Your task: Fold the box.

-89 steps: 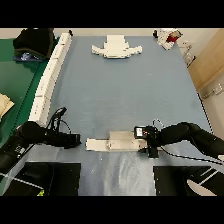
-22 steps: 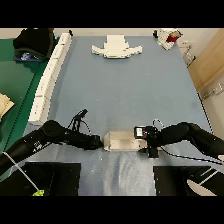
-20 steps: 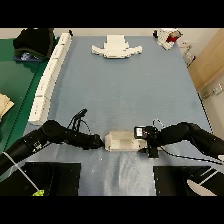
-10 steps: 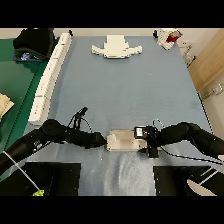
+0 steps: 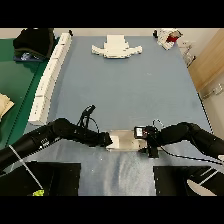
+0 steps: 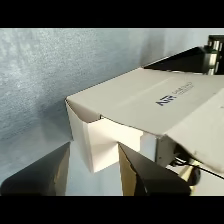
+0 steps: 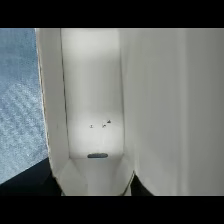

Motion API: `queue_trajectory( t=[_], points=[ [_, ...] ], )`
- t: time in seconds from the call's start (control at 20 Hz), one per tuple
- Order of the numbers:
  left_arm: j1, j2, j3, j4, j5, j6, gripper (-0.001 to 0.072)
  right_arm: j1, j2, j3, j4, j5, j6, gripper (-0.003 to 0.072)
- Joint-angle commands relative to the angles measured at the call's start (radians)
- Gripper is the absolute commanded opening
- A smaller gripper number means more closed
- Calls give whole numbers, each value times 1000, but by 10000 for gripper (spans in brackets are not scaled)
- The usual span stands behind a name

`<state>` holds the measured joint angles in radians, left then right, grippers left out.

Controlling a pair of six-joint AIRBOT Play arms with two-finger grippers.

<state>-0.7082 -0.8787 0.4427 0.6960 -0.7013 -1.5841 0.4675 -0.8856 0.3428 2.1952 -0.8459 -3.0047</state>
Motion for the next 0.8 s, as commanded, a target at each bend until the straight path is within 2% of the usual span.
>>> queue_trajectory(
  t=[0.0, 0.4, 0.5, 0.75],
  points=[
    [-105, -49, 95, 258, 2, -303, 456, 0, 0, 1, 0, 0, 0, 509],
    [-298, -225, 307, 629, -167, -784, 455, 0, 0, 1, 0, 0, 0, 509],
    [-340, -275, 360, 702, -223, -853, 399, 0, 0, 1, 0, 0, 0, 509],
    [-388, -366, 446, 781, -298, -949, 399, 0, 0, 1, 0, 0, 0, 509]
  ],
)
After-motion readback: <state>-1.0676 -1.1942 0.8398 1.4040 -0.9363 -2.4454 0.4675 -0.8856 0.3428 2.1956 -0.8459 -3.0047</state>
